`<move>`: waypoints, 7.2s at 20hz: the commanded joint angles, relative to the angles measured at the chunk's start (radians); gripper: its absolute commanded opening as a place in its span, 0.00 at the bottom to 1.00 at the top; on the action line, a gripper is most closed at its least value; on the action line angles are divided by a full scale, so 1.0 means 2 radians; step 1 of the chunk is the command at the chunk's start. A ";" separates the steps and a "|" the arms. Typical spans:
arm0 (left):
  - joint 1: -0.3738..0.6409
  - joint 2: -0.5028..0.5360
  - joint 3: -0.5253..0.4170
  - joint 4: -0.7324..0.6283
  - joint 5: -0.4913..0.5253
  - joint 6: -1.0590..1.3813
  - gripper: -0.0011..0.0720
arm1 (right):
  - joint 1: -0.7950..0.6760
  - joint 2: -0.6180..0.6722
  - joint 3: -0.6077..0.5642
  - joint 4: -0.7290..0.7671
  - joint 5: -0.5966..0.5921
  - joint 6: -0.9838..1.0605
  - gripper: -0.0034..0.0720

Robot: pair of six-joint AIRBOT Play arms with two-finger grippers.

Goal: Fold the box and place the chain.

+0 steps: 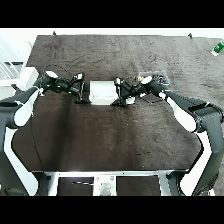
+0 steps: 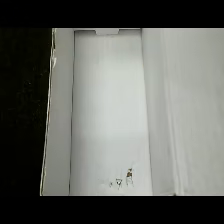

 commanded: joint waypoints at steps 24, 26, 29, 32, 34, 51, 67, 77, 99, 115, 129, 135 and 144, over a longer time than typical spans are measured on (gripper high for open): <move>-0.002 -0.017 0.014 0.001 -0.010 0.020 1.00 | 0.001 0.000 0.000 0.000 0.001 0.000 0.83; -0.002 -0.026 0.028 -0.001 -0.015 0.006 1.00 | 0.001 0.000 0.000 0.000 0.001 0.000 0.83; -0.002 -0.026 0.029 -0.005 -0.006 0.005 1.00 | 0.001 0.000 0.000 0.000 0.001 0.000 0.83; -0.002 -0.026 0.029 -0.007 0.002 -0.005 0.99 | 0.001 0.000 0.000 0.000 0.001 0.000 0.83; -0.002 -0.026 0.029 -0.012 0.011 -0.007 0.99 | 0.001 0.000 0.000 0.000 0.001 0.000 0.83; -0.003 -0.053 0.065 -0.024 -0.020 -0.027 0.99 | 0.001 0.000 0.000 0.000 0.001 0.000 0.83; -0.010 -0.052 0.082 0.021 -0.019 -0.021 0.99 | 0.001 0.000 0.000 0.000 0.001 0.000 0.83; -0.020 -0.052 0.084 0.036 -0.025 -0.030 0.91 | 0.001 0.000 0.000 0.000 0.001 0.000 0.83; -0.028 -0.052 0.086 0.046 -0.027 -0.047 0.86 | 0.001 0.000 0.000 0.000 0.001 0.000 0.83; -0.028 -0.052 0.087 0.040 -0.021 -0.026 0.85 | 0.001 0.000 0.000 0.000 0.001 0.000 0.83; -0.028 -0.052 0.087 0.040 -0.022 -0.026 0.69 | 0.001 0.000 0.000 0.000 0.001 0.000 0.83; -0.028 -0.052 0.087 0.040 -0.021 -0.026 0.69 | 0.001 0.000 0.000 0.000 0.001 0.000 0.83; -0.028 -0.052 0.087 0.039 -0.022 -0.032 0.69 | 0.001 0.000 0.000 0.000 0.001 0.000 0.83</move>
